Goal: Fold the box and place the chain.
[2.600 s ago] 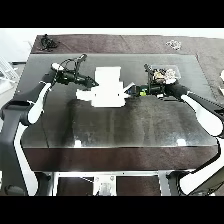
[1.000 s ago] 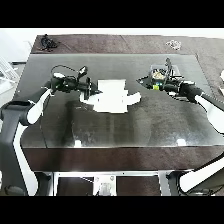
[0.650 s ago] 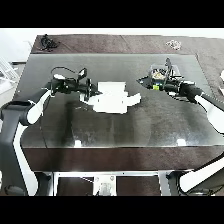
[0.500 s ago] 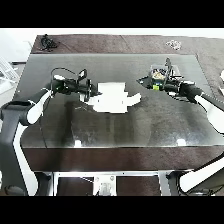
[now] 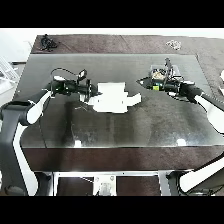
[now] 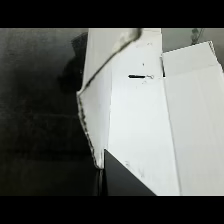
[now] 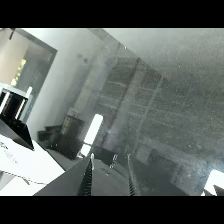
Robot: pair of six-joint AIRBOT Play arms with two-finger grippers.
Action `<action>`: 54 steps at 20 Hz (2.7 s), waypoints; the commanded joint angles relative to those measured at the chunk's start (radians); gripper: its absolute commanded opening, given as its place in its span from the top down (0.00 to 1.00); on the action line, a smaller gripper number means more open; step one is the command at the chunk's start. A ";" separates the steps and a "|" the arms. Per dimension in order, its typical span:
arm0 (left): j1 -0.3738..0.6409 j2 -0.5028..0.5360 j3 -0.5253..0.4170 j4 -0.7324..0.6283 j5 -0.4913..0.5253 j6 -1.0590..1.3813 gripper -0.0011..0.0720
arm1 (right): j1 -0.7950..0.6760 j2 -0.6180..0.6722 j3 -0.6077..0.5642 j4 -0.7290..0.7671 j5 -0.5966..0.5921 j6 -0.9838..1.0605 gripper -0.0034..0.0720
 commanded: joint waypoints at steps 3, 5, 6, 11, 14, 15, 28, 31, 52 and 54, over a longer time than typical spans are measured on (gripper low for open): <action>0.000 0.002 -0.001 0.006 -0.040 0.000 0.97 | 0.000 -0.002 -0.001 -0.022 0.000 -0.010 0.59; 0.000 0.002 0.000 0.007 -0.041 0.000 0.96 | 0.000 -0.002 -0.001 -0.022 0.000 -0.010 0.59; 0.000 0.002 0.000 0.007 -0.040 0.000 0.96 | 0.000 -0.002 -0.001 -0.022 0.000 -0.010 0.59; 0.000 0.002 0.000 0.005 -0.031 0.000 0.96 | -0.001 0.000 0.000 -0.011 0.005 -0.078 0.68; 0.000 0.002 0.000 0.005 -0.030 0.000 0.96 | -0.007 0.048 -0.013 -0.011 0.161 -0.135 0.71; 0.000 0.002 0.000 0.005 -0.030 0.000 0.96 | -0.006 0.091 -0.040 -0.011 0.181 -0.145 0.77; 0.000 0.002 0.000 0.005 -0.031 0.000 0.96 | 0.385 0.517 -0.407 -0.515 -0.337 -0.433 0.18; 0.000 0.002 0.000 0.005 -0.031 0.000 0.96 | 0.444 0.514 -0.409 -0.644 -0.341 -0.432 0.08; 0.000 0.002 0.000 0.004 -0.030 0.000 0.96 | 0.490 0.391 -0.411 -0.562 -0.557 -0.460 0.13; 0.000 0.002 0.000 0.005 -0.031 0.000 0.96 | 0.481 0.394 -0.410 -0.561 -0.571 -0.484 0.13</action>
